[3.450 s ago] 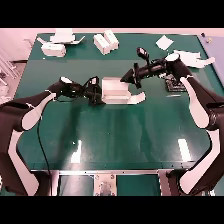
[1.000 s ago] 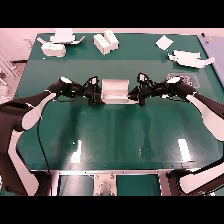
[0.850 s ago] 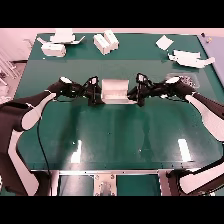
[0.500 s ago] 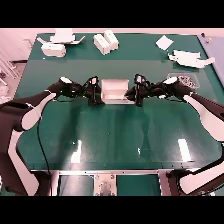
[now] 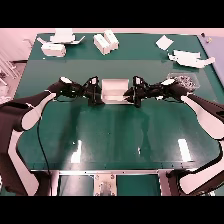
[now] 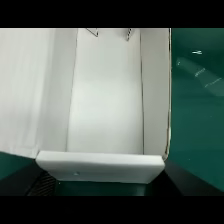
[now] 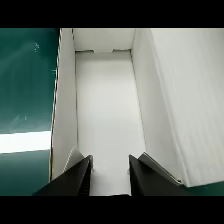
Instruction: Fold the box and place the chain.
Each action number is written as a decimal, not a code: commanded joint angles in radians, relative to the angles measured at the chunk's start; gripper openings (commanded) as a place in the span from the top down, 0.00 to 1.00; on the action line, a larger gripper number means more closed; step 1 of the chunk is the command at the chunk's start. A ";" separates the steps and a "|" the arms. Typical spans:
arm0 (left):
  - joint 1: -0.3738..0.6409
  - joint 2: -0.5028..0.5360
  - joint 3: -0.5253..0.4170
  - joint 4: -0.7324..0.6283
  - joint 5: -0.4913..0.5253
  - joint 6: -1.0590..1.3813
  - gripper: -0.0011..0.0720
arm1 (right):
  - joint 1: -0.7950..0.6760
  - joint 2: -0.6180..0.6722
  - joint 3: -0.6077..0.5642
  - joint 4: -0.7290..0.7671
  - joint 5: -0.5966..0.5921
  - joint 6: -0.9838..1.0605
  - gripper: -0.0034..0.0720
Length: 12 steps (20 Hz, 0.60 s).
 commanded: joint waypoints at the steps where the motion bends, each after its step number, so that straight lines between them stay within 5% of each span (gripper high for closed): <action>1: 0.000 0.000 0.000 -0.001 0.002 -0.001 0.28 | 0.001 -0.002 0.001 0.003 0.000 -0.014 0.45; 3: 0.000 0.000 0.000 -0.001 0.002 -0.001 0.28 | 0.001 -0.002 0.001 0.004 0.000 -0.018 0.22; 5: 0.000 0.000 0.000 -0.001 0.002 -0.001 0.28 | 0.001 -0.002 0.001 0.003 0.000 -0.024 0.16; 12: 0.000 0.000 0.000 -0.001 0.002 -0.001 0.28 | 0.001 -0.002 0.003 0.003 0.000 -0.036 0.15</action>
